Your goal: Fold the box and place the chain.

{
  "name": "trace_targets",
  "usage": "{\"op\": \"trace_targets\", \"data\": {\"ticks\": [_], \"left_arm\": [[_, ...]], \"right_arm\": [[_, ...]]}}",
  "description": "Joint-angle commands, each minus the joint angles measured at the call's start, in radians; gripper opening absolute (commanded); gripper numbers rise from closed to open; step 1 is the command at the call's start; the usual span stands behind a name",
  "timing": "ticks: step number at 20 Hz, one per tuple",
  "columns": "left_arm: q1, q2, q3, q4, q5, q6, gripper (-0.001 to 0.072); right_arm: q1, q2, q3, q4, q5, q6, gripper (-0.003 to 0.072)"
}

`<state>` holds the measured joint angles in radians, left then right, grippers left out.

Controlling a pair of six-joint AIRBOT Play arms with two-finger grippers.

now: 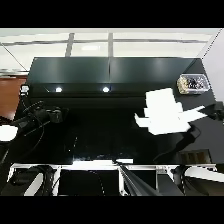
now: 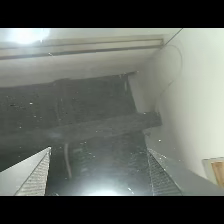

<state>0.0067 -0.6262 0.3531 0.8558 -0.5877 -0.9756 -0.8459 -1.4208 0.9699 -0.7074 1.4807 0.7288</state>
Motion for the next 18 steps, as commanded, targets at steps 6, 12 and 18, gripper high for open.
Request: {"op": "trace_targets", "data": {"ticks": [6, 12, 18], "left_arm": [[-0.063, -0.178, 0.131, -0.187, -0.095, 0.061, 0.0692], [-0.063, -0.562, 0.320, -0.352, -0.373, 0.101, 0.0688], [-0.109, -0.854, 0.401, -0.439, -0.553, 0.061, 0.0688]], "right_arm": [[0.504, 0.462, -0.576, 0.460, -0.531, -0.138, 0.0014], [0.837, 0.558, -0.660, 0.465, -0.653, -0.142, 0.0015], [0.942, 0.558, -0.660, 0.465, -0.669, -0.142, 0.0015]]}}
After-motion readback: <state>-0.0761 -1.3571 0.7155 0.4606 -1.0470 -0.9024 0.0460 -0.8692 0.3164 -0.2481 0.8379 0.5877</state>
